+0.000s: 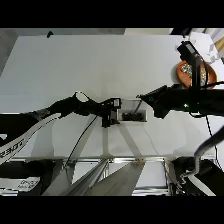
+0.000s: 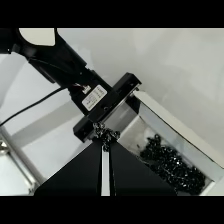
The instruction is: Fold the box and place the chain.
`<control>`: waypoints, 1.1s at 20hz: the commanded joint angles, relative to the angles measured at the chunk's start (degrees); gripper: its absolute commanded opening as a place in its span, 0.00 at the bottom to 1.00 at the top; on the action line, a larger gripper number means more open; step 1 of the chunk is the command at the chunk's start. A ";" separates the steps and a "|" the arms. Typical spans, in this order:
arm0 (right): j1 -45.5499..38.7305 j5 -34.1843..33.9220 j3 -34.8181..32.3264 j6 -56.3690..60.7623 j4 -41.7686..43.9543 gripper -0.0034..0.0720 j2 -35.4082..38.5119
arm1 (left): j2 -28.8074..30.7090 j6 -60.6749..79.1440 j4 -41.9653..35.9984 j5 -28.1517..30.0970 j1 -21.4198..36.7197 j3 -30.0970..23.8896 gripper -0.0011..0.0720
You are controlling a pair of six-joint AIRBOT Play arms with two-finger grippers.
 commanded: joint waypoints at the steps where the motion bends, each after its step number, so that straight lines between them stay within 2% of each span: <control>1: 0.31 -3.13 -0.83 -0.39 0.13 0.07 -0.55 | 0.02 0.00 0.02 0.00 0.07 0.00 0.20; 5: 0.31 -7.13 -6.40 -0.55 -0.24 0.07 -4.24 | 0.02 0.00 0.02 0.00 0.07 0.00 0.20; 9: 0.31 -6.75 -10.97 -3.82 -0.26 0.07 -9.51 | 0.02 0.00 0.02 0.02 0.07 0.00 0.20; 11: 0.66 -6.10 -11.04 -5.68 -0.50 0.08 -11.13 | 0.02 0.00 0.02 0.02 0.07 0.00 0.20; 16: 3.39 -6.86 -11.02 -6.08 -4.31 0.32 -11.28 | 0.02 0.00 0.02 0.02 0.07 0.00 0.20; 19: 3.39 -7.67 -9.68 -6.97 -4.35 0.31 -11.28 | 0.02 0.00 0.02 0.00 0.07 0.00 0.20; 22: 3.32 -9.38 -2.67 -14.19 -6.12 0.31 -11.28 | 0.02 0.00 0.02 0.00 0.07 0.00 0.20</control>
